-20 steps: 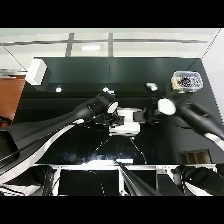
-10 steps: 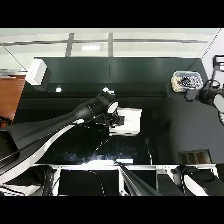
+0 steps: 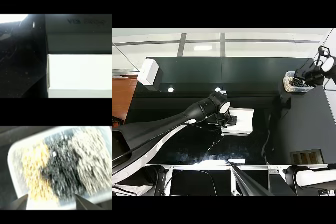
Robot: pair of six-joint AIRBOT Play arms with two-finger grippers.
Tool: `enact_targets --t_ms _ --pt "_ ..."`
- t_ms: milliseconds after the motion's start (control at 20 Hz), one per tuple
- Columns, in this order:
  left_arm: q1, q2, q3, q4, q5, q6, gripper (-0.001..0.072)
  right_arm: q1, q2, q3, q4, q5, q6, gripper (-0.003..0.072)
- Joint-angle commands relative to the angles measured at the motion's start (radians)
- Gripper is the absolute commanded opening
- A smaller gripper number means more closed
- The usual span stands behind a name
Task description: Fold the box and place the chain.
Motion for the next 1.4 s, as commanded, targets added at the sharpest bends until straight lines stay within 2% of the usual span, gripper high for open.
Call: enact_targets --t_ms 0,100,150,500,550,600,650,850,1350 --pt "0.0 0.0 0.001 0.0 0.001 0.0 0.0026 -0.01 -0.187 0.207 -0.005 0.132 -0.027 0.0622" --pt "0.0 0.0 0.001 0.0 0.001 0.0 0.0027 -0.01 -0.22 0.231 -0.039 0.12 -0.025 0.0509" --pt "0.0 0.0 0.001 0.0 0.001 0.0 0.0027 -0.012 -0.229 0.232 -0.054 0.103 -0.02 0.0492" --pt "0.0 0.0 0.001 0.0 0.001 0.0 0.0027 -0.035 -0.27 0.232 -0.047 0.087 -0.004 0.0488" --pt "0.0 0.0 0.001 0.0 0.001 0.0 0.0027 -0.034 -0.271 0.232 -0.042 0.087 -0.005 0.0248" --pt "0.0 0.0 0.001 0.0 0.001 0.0 0.0027 -0.034 -0.269 0.241 -0.043 0.099 -0.006 0.0049" --pt "0.0 0.0 0.001 0.0 0.001 0.0 0.0027 -0.034 -0.269 0.261 -0.043 0.123 -0.013 0.0004" --pt "0.0 0.0 0.001 0.0 0.001 0.0 0.0027 -0.035 -0.202 0.323 -0.047 0.179 -0.029 0.0003" --pt "0.0 0.0 0.001 0.0 0.001 0.0 0.0026 -0.034 0.136 0.324 -0.022 0.165 -0.144 0.0002"
